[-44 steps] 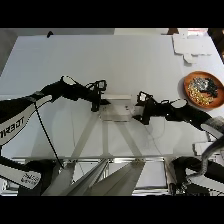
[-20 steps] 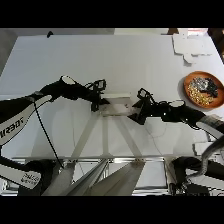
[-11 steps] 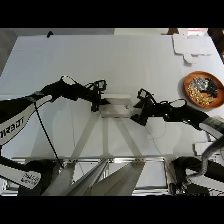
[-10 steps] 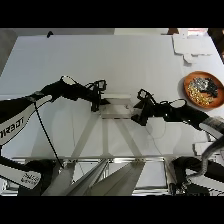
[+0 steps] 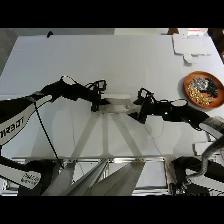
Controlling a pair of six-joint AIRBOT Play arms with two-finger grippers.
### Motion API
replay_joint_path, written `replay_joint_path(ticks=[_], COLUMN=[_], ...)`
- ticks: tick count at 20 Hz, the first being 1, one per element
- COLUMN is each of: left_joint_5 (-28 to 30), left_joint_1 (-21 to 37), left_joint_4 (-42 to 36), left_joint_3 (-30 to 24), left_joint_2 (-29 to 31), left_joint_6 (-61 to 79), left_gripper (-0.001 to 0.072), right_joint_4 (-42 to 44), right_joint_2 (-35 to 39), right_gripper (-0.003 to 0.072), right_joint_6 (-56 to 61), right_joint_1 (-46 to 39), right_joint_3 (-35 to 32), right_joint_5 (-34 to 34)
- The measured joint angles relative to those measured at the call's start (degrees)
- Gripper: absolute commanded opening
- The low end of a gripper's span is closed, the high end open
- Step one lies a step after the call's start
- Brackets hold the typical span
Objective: Fold the box and place the chain.
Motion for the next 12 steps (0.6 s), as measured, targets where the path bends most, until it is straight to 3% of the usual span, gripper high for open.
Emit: replay_joint_path(ticks=[12], left_joint_5=[0.00], left_joint_1=[0.00], left_joint_4=[0.00], left_joint_3=[0.00], left_joint_2=[0.00], left_joint_6=[0.00], left_gripper=[0.0009], right_joint_4=[-5.29], right_joint_2=[-7.98], right_gripper=[0.0693], right_joint_6=[-5.29], right_joint_1=[-2.34], right_joint_3=[9.88], right_joint_5=[9.68])
